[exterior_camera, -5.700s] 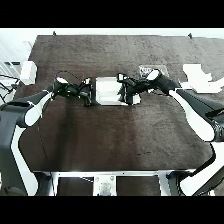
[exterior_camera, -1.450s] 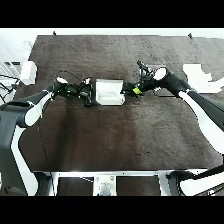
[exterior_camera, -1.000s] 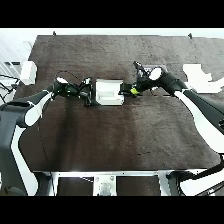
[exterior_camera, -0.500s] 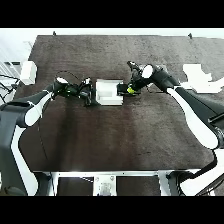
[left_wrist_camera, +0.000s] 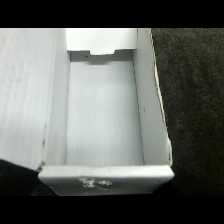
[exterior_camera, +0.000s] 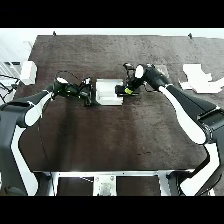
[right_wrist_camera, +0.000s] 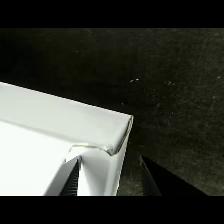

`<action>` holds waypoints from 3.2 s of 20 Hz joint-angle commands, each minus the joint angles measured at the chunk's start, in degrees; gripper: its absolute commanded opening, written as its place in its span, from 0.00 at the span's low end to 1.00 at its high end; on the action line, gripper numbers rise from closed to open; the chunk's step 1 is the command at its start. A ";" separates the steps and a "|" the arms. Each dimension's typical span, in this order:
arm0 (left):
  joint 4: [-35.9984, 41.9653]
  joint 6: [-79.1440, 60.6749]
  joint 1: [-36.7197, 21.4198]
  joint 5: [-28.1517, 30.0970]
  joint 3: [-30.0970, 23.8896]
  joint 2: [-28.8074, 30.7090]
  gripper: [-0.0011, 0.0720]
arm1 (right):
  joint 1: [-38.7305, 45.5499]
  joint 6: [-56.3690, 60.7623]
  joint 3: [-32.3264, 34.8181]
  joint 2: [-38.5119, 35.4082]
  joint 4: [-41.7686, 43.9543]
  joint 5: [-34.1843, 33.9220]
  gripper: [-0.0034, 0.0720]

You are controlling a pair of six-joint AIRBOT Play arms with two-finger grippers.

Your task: Fold the box and place the chain.

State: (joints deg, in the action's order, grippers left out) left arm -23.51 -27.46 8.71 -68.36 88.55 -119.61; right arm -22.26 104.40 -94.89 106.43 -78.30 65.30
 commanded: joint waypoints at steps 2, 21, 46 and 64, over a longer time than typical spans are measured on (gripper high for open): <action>-0.02 -0.02 0.00 0.02 0.00 -0.02 0.57 | -1.51 3.43 -3.67 2.29 -4.74 3.37 0.65; -0.02 -0.02 0.00 0.02 0.02 -0.02 0.57 | -4.20 10.84 -9.40 5.62 -9.35 8.70 0.55; -0.02 -0.02 0.00 0.00 0.02 -0.02 0.57 | -5.46 16.65 -13.27 8.70 -11.72 14.91 0.07; -0.02 0.00 0.00 0.02 0.02 -0.02 0.57 | -5.79 16.65 -18.73 5.46 -10.45 22.64 0.75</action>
State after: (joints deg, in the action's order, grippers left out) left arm -23.51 -27.46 8.73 -68.36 88.55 -119.61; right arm -27.83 121.03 -112.86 113.14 -89.12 85.95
